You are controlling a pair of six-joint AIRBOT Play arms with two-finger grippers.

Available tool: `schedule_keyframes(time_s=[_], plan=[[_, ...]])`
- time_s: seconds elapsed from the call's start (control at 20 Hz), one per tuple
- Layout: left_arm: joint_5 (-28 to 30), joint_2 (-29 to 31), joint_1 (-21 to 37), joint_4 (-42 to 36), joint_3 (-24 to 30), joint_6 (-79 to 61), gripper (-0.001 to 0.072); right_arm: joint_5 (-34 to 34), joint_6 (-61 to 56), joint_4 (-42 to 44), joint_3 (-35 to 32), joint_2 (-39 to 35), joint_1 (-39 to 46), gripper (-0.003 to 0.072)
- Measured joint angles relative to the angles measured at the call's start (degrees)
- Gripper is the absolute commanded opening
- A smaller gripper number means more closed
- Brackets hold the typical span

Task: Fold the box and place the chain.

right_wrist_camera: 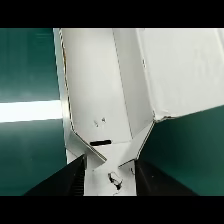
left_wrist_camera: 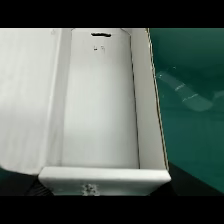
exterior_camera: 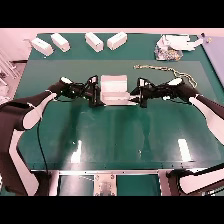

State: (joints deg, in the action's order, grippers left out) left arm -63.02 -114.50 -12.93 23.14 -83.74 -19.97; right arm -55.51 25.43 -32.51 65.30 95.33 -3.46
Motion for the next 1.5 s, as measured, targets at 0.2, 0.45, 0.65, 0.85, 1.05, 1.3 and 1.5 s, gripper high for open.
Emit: schedule_keyframes(time_s=[0.2, 0.45, 0.65, 0.85, 1.05, 1.3, 1.5], plan=[[0.02, 0.00, 0.00, 0.00, 0.00, 0.00, 0.0369, 0.72, 2.43, 2.82, 0.00, 0.98, -1.27, 0.0225], [0.02, 0.02, 0.04, 0.07, 0.00, -0.02, 0.0369, 1.20, 4.83, 7.10, 0.00, 1.40, -2.75, 0.0243], [0.04, 0.02, 0.07, 0.09, 0.00, -0.02, 0.0369, 1.11, 5.42, 9.75, 0.02, 2.69, -3.80, 0.0283], [0.04, 0.02, 0.07, 0.07, 0.00, -0.04, 0.0369, 1.03, 6.12, 10.78, 0.04, 3.98, -4.04, 0.0568], [0.00, 0.02, 0.07, 0.04, 0.00, -0.04, 0.0368, 1.09, 7.37, 11.06, 0.07, 4.37, -4.11, 0.0568], [0.02, 0.00, 0.07, 0.02, 0.00, -0.02, 0.0369, 1.09, 7.93, 11.04, 0.07, 4.48, -4.09, 0.0370], [0.09, 0.00, 0.04, -0.11, 0.00, 0.04, 0.0369, 1.09, 7.02, 10.01, 0.09, 3.96, -2.60, 0.0067]])
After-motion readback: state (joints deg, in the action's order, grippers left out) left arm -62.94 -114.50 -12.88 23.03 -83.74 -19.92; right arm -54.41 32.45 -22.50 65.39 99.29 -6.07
